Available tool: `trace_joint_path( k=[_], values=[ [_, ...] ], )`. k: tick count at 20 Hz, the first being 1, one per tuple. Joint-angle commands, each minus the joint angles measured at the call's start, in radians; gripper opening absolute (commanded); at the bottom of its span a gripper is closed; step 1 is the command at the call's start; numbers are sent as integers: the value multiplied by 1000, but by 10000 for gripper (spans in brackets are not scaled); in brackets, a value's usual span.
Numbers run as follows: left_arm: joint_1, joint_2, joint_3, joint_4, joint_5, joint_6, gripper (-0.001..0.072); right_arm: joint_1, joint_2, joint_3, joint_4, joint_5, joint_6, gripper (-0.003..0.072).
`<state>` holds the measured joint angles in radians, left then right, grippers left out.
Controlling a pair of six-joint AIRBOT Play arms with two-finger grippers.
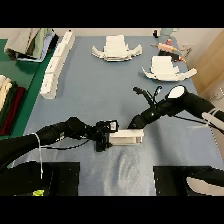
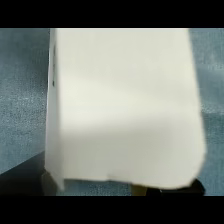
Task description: Fold the box.
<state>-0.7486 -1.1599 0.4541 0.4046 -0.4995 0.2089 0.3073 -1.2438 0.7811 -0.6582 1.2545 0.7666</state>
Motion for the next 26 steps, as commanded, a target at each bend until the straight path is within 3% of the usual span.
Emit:
trace_joint_path(
  k=[1, 6, 10, 17, 20, 23, 24, 25, 26],
  values=[
    [0, 0, 1, 0, 1, 0, 424, 97, 136, -111, -97, -214, -55, 3],
    [0, 0, 1, 0, 0, 0, 424, 251, 295, -249, -218, -474, -53, 2],
    [0, 0, 1, 0, 0, 0, 424, 342, 363, -267, -256, -591, -53, 2],
    [0, 0, 1, 0, 0, 0, 424, 375, 456, -267, -290, -600, -100, 3],
    [0, 0, 1, 0, 0, 0, 424, 456, 470, -268, -372, -599, -143, 3],
    [0, 0, 1, 0, 0, 0, 425, 552, 460, -284, -559, -610, -142, 65],
    [0, 0, 1, 0, 0, 0, 424, 562, 453, -284, -620, -611, -142, 235],
    [0, 0, 1, 0, 0, 0, 424, 564, 453, -283, -659, -610, -142, 305],
    [0, 0, 1, 0, 0, 0, 424, 564, 454, -283, -676, -610, -142, 305]
  ],
)
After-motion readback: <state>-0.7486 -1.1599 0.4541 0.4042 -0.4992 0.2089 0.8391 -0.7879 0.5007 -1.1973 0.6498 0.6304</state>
